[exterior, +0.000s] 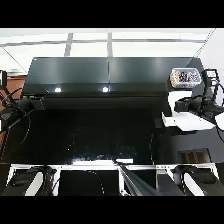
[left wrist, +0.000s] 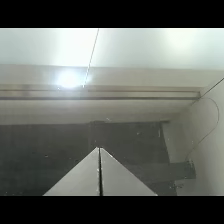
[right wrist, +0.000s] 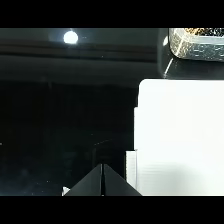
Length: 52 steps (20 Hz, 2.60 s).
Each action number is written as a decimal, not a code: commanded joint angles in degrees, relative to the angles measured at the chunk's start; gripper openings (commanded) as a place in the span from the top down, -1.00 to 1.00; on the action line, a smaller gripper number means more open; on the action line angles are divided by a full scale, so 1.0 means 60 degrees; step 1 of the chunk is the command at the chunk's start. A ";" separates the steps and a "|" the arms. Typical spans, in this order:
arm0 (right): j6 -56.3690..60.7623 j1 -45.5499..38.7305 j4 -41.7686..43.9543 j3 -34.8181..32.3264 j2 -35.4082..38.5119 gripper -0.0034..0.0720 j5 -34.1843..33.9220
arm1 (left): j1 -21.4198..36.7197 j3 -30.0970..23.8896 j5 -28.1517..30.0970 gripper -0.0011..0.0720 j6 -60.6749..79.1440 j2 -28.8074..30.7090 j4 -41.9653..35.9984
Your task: Fold the box and place the chain.
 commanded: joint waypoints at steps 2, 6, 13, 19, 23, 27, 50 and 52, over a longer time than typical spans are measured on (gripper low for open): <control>0.0000 -0.0007 0.0000 -0.0004 -0.0004 0.87 0.0000 | 0.0007 -0.0004 0.0004 0.89 0.0000 0.0007 0.0004; -0.0004 -0.0007 0.0040 -0.0004 -0.0004 0.87 -0.1355 | 0.0007 -0.0004 0.0007 0.89 -0.0029 0.0004 -0.0160; -0.0004 -0.0007 0.0288 -0.0007 -0.0229 -0.40 -0.4437 | 0.0004 0.0000 0.1770 0.58 -0.0025 -0.0583 -0.1406; 0.1909 -0.1708 -0.1643 0.0812 -0.1785 -1.00 -0.1643 | 0.0022 0.0900 -0.1920 -0.98 0.0062 -0.1727 -0.1035; 0.2488 -0.6164 -0.2197 0.3479 -0.4084 -1.00 0.0787 | 0.0025 0.1723 -0.3898 -0.98 -0.2135 -0.1716 0.1614; 0.0586 -0.8608 -0.0073 0.5413 -0.6360 -1.00 0.3748 | 0.0025 0.1672 -0.5009 -0.98 -0.2357 -0.1719 0.2218; -0.4255 -0.6892 0.3774 0.5737 -0.7471 0.88 0.7730 | 0.0004 0.1676 -0.4608 -0.98 -0.2670 -0.1723 0.2149; -0.4911 -0.6521 0.5147 0.4801 -0.6583 0.88 0.7730 | 0.0004 0.1676 -0.4761 -0.98 -0.2667 -0.1723 0.2113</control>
